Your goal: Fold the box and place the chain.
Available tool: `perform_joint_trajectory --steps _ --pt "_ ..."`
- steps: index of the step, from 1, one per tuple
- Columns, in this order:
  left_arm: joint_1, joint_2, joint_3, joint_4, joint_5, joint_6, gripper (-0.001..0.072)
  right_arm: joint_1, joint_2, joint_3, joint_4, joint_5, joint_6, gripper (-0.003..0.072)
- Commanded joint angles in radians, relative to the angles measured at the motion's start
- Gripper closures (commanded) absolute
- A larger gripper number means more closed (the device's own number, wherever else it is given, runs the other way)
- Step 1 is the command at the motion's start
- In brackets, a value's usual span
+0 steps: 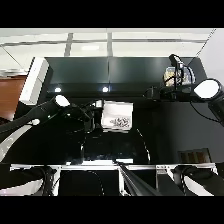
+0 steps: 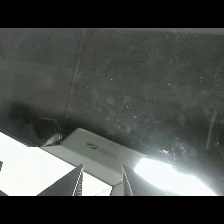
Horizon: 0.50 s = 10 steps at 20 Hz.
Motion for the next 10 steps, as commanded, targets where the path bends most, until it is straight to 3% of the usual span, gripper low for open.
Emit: perform_joint_trajectory --steps 1,7,10 --pt "-0.001 -0.001 0.001 0.001 0.006 0.006 0.0003 0.001 0.001 0.001 0.0 0.0 0.001 0.0394" --pt "-0.002 -0.001 0.001 -0.001 -0.023 0.039 0.0006 0.001 0.001 0.001 0.0 0.0 0.008 0.0394" --pt "0.0 -0.001 0.001 -0.005 0.039 0.039 0.0006 0.001 0.001 0.001 0.0 0.0 0.008 0.0394"
